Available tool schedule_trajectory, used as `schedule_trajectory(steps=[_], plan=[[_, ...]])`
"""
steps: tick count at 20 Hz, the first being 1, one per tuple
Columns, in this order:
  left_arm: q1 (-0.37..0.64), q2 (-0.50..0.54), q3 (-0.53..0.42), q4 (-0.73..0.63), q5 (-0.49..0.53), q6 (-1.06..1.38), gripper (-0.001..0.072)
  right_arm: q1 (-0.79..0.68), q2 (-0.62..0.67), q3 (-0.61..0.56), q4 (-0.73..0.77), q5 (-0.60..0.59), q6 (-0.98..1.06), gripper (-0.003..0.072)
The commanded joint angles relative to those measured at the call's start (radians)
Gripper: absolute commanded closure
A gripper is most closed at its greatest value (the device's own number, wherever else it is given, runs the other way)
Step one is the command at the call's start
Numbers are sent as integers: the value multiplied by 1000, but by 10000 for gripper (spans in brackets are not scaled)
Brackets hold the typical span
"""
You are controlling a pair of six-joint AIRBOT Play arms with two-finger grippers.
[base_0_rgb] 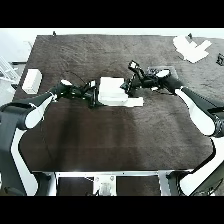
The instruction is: Fold the box and place the chain.
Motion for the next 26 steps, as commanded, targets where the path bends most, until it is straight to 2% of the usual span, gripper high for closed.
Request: schedule_trajectory(steps=[1,9,13,17,18,19,20,23,26], plan=[[0,0,0,0,1,0,298,8,-12,1,-42,0,7,679],[0,0,0,0,1,0,298,7,19,2,-47,6,5,681],[0,0,0,0,1,0,298,-15,154,-17,-109,6,66,685],[0,0,0,0,1,0,298,-23,332,-153,-230,7,62,679],[0,0,0,0,1,0,298,-23,355,-188,-266,8,63,586],[0,0,0,0,1,0,298,-23,366,-220,-282,8,62,219],[0,0,0,0,1,0,298,-23,366,-243,-288,18,59,10],[0,0,0,0,1,0,298,-23,357,-310,-290,22,-14,10],[0,0,0,0,0,0,298,-23,325,-324,-288,21,-33,11]])
